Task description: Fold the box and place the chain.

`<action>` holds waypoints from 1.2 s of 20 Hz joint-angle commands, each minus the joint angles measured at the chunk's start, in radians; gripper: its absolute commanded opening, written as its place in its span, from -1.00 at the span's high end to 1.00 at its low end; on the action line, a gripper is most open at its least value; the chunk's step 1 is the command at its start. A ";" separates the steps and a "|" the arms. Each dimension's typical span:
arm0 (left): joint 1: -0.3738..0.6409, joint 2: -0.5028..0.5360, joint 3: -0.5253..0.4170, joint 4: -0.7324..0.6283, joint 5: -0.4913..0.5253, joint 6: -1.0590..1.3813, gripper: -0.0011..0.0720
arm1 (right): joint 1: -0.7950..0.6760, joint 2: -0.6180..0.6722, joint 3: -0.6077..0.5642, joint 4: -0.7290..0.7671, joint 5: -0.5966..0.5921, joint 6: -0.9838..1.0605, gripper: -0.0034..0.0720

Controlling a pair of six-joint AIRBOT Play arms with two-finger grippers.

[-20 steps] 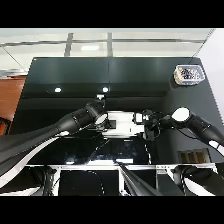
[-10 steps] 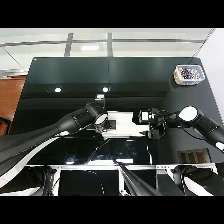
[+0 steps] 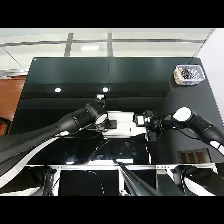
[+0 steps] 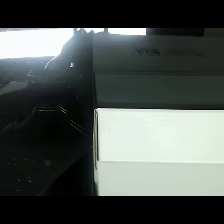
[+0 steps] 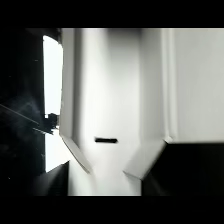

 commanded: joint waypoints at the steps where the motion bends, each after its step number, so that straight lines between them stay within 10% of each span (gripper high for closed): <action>1: 0.001 0.000 0.000 0.000 0.003 0.000 0.90 | 0.040 -0.023 0.000 0.010 -0.020 -0.007 -0.26; 4: 0.001 0.000 0.000 0.000 0.003 0.000 0.90 | 0.040 -0.023 0.000 0.013 -0.037 -0.002 0.21; 24: 0.000 0.000 0.000 -0.005 0.004 0.000 0.90 | 0.070 -0.084 0.000 0.256 -0.083 0.076 0.26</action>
